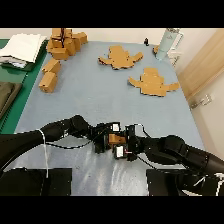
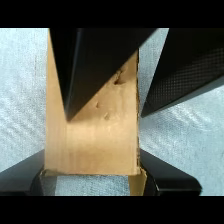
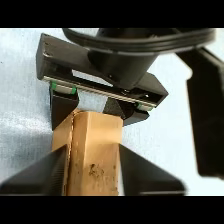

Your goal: Fold the box.

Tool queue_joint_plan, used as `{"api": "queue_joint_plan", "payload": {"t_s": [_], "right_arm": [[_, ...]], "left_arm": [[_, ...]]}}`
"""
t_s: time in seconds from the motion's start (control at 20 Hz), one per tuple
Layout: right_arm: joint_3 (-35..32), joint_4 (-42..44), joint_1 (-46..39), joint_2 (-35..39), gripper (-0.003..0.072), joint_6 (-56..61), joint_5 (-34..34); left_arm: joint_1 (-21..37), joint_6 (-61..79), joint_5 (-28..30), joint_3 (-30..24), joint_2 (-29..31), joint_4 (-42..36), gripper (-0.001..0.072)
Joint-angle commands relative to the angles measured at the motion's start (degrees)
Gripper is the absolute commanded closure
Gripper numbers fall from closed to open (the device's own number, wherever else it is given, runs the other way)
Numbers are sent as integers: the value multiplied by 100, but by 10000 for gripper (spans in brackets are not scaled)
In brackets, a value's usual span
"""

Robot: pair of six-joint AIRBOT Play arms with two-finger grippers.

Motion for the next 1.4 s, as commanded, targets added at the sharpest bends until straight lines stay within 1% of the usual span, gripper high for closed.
{"api": "queue_joint_plan", "payload": {"t_s": [0.0, 0.05, 0.1, 0.15, 0.4, 0.45, 0.5, 0.55, 0.6, 0.8, 0.85, 0.9, 1.1, 1.35], "right_arm": [[-4, 0, -4, -37, 358, 9, 24], [-4, 0, -4, -37, 362, 68, 15], [-4, 0, -4, -37, 440, 111, 0], [-4, 0, -4, -37, 464, 111, 0], [-4, 0, -4, -37, 470, 111, -9], [-2, 2, -2, -35, 550, 111, -37], [-2, 26, 2, -35, 551, 114, -55], [-2, 63, 7, -35, 547, 114, -72], [-2, 68, 7, -35, 517, 114, -76], [2, 120, 7, -35, 505, 114, -125], [15, 177, 7, -33, 386, 114, -201], [22, 195, 7, -33, 342, 116, -282], [31, 195, 7, 98, 342, 136, -343], [85, 192, 2, 439, 345, 136, -345]], "left_arm": [[4, 2, 0, 4, 4, 0, 233], [4, 2, 2, 4, 4, 0, 232], [4, 2, 0, 4, 4, 0, 233], [4, 0, 0, 4, 4, 2, 232], [4, 0, 0, 4, 4, 2, 232], [4, 2, 0, 4, 4, 2, 232], [4, 0, 0, 4, 4, 2, 233], [4, 2, 0, 4, 4, 0, 233], [4, 2, 0, 4, 4, 2, 232], [4, 2, 0, 4, 4, 0, 233], [4, 2, 0, 4, 4, 0, 232], [4, 2, 0, 4, 4, 2, 233], [4, 0, 0, 4, 4, 0, 233], [4, 2, 2, 4, 4, 2, 232]]}}
